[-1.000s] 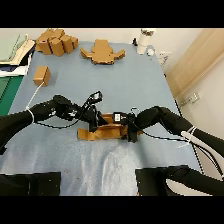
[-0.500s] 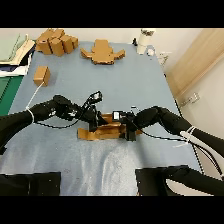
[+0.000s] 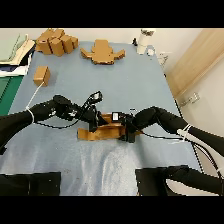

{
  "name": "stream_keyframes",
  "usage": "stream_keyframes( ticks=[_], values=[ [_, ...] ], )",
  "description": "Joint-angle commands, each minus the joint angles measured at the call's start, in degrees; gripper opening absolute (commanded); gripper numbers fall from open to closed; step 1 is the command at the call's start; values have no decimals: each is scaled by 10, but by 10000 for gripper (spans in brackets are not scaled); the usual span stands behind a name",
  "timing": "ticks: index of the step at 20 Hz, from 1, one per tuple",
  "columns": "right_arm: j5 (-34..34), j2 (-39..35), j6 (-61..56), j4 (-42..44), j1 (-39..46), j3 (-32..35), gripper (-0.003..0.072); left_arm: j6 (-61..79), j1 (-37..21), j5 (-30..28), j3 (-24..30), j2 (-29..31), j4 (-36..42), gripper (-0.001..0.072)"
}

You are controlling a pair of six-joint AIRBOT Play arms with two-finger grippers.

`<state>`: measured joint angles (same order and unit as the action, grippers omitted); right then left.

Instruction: Fold the box.

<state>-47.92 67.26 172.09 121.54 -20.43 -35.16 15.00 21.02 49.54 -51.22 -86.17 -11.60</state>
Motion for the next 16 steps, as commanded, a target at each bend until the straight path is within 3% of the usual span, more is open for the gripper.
stream_keyframes(
  ticks=[1,9,11,16],
  values=[
    [-4,6,0,0,-5,0,604,0,0,0,0,0,0,11],
    [-1,6,0,-2,-7,0,566,0,0,0,0,0,0,11],
    [-2,6,0,-3,-7,0,504,0,0,0,0,0,0,11],
    [-2,6,0,-7,-7,0,504,0,0,0,0,0,0,11]
  ],
)
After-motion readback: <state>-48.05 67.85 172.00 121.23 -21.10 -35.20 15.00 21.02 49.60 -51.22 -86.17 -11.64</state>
